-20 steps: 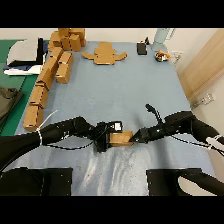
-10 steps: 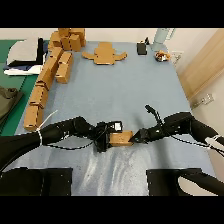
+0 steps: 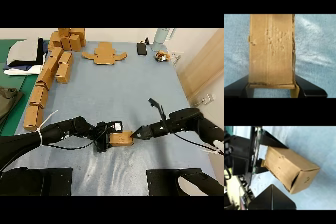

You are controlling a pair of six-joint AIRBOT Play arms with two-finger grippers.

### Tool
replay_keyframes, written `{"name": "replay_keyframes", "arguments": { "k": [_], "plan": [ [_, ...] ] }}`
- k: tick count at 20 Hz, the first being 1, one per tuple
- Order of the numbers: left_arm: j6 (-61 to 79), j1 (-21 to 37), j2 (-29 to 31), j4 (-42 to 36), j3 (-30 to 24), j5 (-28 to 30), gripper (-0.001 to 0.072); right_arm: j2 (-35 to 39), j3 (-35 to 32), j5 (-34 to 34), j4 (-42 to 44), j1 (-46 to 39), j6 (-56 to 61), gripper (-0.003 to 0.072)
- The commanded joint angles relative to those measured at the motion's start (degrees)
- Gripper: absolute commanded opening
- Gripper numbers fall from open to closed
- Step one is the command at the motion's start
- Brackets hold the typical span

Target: Fold the box.

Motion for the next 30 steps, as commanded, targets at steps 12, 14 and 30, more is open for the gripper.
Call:
{"name": "replay_keyframes", "arguments": {
  "k": [12,14,30],
  "plan": [
    [0.0,0.0,0.0,0.0,0.0,0.0,0.0472,-5.0,17.6,10.3,-52.3,0.0,41.6,0.0005],
    [0.0,0.0,0.0,0.0,0.2,0.1,0.0472,-5.9,17.6,10.6,-50.4,0.0,41.5,0.0006],
    [-68.7,35.3,13.4,39.9,2.2,-4.0,0.0472,-6.2,17.6,10.6,-48.7,0.0,41.5,0.0006]
  ]
}}
